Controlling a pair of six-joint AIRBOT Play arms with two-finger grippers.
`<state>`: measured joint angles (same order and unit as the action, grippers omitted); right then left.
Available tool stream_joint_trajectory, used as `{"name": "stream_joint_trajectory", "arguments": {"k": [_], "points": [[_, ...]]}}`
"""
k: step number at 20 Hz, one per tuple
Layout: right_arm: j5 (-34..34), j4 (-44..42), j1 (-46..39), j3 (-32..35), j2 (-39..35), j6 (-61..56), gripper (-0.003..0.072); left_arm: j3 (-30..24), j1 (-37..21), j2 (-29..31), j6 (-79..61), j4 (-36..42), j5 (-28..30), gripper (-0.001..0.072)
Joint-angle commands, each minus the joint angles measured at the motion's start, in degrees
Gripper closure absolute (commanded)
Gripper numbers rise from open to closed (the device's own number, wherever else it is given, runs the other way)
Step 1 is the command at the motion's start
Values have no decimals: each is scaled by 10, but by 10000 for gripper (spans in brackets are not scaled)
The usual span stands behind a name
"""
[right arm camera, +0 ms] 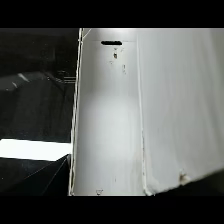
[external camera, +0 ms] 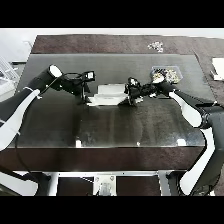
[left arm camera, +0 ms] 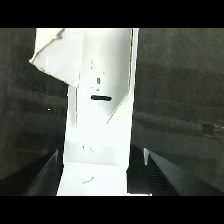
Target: Fold the box and place the chain.
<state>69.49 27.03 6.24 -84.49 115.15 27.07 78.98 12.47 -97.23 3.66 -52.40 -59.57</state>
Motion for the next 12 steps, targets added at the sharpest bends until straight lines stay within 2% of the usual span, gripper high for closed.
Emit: {"name": "stream_joint_trajectory", "arguments": {"k": [1, 2, 3, 4, 6, 12], "points": [[0, 0, 0, 0, 0, 0, 211, 0, 0, -21, -8, 18, 0, 105], [0, 0, 0, 0, 0, 0, 211, 0, 0, -26, -8, 23, 0, 105], [0, 0, 0, 0, 0, 0, 211, 0, 0, -29, -13, 33, -1, 182], [0, 0, 0, 0, 0, 0, 210, 0, 0, -30, -30, 46, -1, 309], [0, 0, 0, 0, 0, 0, 210, 0, 0, -30, -62, 77, 1, 312], [0, 0, 0, 0, 0, 0, 210, 0, 0, -30, -71, 73, 28, 312]]}}
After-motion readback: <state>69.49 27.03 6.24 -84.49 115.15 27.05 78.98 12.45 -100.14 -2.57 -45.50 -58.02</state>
